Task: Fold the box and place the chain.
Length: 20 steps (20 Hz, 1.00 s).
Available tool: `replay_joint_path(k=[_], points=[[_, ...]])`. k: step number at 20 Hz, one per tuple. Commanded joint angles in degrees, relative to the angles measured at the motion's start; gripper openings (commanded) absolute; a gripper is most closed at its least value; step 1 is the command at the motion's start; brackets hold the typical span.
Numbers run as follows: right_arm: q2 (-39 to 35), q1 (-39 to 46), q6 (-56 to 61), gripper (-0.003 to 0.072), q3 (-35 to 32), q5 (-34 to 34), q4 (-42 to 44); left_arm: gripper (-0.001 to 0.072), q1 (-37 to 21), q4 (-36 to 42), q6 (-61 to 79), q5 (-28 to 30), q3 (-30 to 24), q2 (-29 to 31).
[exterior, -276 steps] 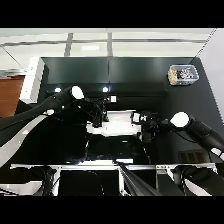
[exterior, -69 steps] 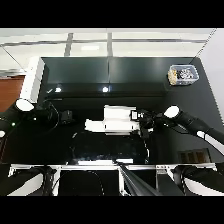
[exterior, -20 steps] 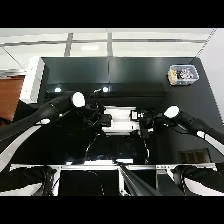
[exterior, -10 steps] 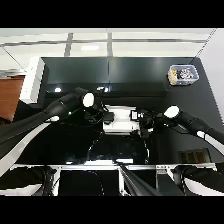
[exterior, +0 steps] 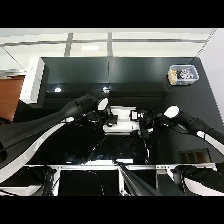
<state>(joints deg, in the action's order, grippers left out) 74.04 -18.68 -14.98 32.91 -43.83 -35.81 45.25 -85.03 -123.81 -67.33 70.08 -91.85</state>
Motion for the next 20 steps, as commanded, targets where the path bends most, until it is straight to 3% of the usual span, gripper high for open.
replay_joint_path(k=[1,3,5,9,10,11,20], points=[[0.0,-0.1,0.0,0.0495,0.0,0.0,0.0,0.0505,0.9,-1.0,-4.4,-0.9,0.9,-1.1],[0.0,-0.1,0.0,0.0495,0.0,0.0,0.0,0.0501,1.2,-1.0,-5.9,-1.5,0.9,-1.7],[0.0,-0.1,0.0,0.0495,0.0,0.0,0.0,0.0396,1.3,-1.1,-6.5,-1.1,0.9,-1.7],[0.0,-0.1,0.0,0.0495,0.0,0.0,0.0,0.0383,1.2,-0.8,-6.5,-1.0,0.9,-1.7],[0.0,-0.1,0.0,0.0495,0.0,0.0,0.0,0.0274,1.2,-0.7,-6.5,-0.7,0.9,-1.7],[0.0,-0.1,0.0,0.0495,0.0,0.0,0.0,0.0241,1.2,0.1,-6.5,-0.3,0.9,-1.7],[0.0,-0.1,0.0,0.0495,0.0,0.0,0.0,0.0241,0.4,0.5,-6.5,-0.5,0.9,-0.9]])
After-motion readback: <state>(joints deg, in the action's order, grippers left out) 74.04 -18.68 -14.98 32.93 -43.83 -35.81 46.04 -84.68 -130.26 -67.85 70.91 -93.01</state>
